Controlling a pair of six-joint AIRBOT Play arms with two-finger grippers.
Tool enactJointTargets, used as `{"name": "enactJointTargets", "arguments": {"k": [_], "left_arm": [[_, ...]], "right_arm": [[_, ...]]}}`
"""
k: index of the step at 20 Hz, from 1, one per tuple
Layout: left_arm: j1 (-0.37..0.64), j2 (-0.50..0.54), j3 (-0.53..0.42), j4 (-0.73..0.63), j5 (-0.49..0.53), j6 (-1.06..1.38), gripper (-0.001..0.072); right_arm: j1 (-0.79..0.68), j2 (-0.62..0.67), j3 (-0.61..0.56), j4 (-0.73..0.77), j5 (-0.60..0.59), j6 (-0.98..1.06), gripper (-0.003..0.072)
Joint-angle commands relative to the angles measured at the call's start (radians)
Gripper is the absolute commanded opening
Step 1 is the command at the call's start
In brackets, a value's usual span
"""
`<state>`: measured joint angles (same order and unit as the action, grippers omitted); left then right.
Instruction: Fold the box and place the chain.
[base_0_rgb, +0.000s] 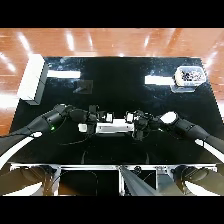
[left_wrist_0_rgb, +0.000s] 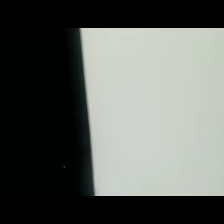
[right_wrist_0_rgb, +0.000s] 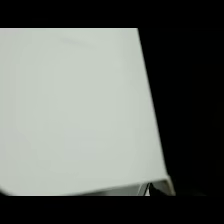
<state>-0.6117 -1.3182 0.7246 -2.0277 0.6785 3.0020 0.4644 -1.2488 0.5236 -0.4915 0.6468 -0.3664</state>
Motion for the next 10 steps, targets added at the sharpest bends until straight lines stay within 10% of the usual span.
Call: {"name": "enactJointTargets", "arguments": {"k": [1,10], "left_arm": [[0.000,-0.001,0.000,0.000,0.000,0.001,0.0019],[0.014,-0.029,0.057,0.001,0.100,0.001,0.0019]], "right_arm": [[0.001,-0.001,0.001,-0.003,0.004,0.000,0.0700],[0.001,-0.001,0.004,0.021,0.054,-0.050,0.0700]]}}
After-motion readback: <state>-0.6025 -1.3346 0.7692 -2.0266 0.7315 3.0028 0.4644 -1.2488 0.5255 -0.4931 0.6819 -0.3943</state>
